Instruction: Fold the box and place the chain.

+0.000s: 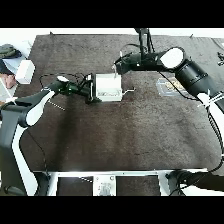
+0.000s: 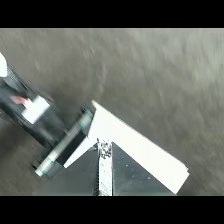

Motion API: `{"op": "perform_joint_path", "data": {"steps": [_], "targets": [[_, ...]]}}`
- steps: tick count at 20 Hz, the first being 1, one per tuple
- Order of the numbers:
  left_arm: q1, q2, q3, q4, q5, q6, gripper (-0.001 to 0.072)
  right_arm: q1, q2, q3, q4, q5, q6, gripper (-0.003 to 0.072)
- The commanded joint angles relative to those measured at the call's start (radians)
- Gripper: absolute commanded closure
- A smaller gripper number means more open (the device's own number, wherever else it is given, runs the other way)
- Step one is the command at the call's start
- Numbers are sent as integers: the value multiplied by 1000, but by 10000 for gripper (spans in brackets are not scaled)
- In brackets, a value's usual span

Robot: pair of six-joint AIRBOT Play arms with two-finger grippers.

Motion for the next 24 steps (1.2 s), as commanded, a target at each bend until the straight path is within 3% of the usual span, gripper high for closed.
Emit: {"op": "perform_joint_path", "data": {"steps": [1, 2, 7, 14, 15, 16, 18, 20, 24], "targets": [[0, 0, 0, 0, 0, 0, 303, 40, -25, 10, -12, -10, 11, 502], [0, 0, 0, 0, 0, 0, 303, 37, -37, 10, -46, -5, 12, 465], [0, 0, 0, 0, 0, 0, 303, -63, -66, -35, -254, 55, 119, 468], [0, 0, 0, 0, 0, 0, 303, -248, -288, -10, -262, 154, 158, 458], [0, 0, 0, 0, 0, 0, 303, -259, -330, 16, -266, 184, 185, 342], [0, 0, 0, 0, 0, 0, 303, -266, -369, 45, -266, 212, 198, 308], [0, 0, 0, 0, 0, 0, 303, -271, -439, 100, -266, 243, 204, 309], [0, 0, 0, 0, 0, 0, 303, -270, -478, 130, -266, 241, 210, 370], [0, 0, 0, 0, 0, 0, 303, -270, -505, 144, -268, 232, 226, 371]]}}
